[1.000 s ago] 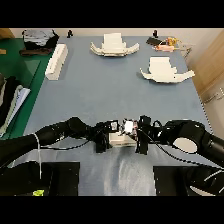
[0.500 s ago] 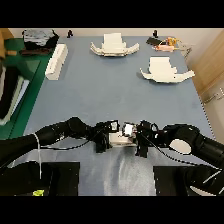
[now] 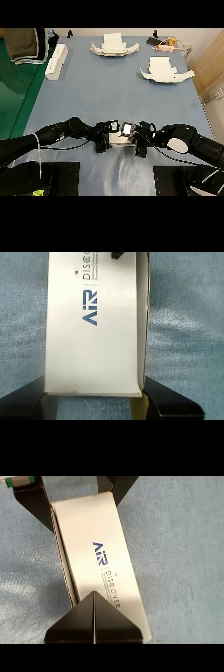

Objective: Fold the box.

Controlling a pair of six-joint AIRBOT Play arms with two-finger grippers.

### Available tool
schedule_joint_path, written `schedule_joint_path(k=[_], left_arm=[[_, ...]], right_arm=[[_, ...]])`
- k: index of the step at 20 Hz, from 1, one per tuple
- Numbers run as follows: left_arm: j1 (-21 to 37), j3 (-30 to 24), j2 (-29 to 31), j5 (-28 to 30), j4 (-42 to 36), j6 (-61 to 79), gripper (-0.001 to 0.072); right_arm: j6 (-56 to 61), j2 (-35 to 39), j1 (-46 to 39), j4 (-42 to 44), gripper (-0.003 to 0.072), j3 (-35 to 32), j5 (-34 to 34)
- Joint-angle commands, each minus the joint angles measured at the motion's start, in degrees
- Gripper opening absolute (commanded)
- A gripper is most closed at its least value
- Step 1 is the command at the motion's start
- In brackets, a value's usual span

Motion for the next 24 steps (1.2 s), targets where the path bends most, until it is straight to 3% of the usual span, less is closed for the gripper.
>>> schedule_joint_path(k=[1, 6, 11, 24], left_arm=[[0.0, 0.0, 0.0, 0.0, 0.0, 0.0, 0.0469], [0.0, 0.0, 0.0, 0.0, 0.0, 0.0, 0.0469], [0.0, 0.0, 0.0, 0.0, 0.0, 0.0, 0.0469], [0.0, 0.0, 0.0, 0.0, 0.0, 0.0, 0.0469]], right_arm=[[0.0, 0.9, 0.1, 0.3, 0.0005, 0.1, 0.4], [0.0, 5.2, 0.1, 5.2, 0.0005, 0.1, -4.7], [-1.9, 3.7, 0.1, 13.7, 0.0005, -0.1, -7.8], [-3.9, -4.5, 0.1, 14.8, 0.0005, -0.1, -6.2]])
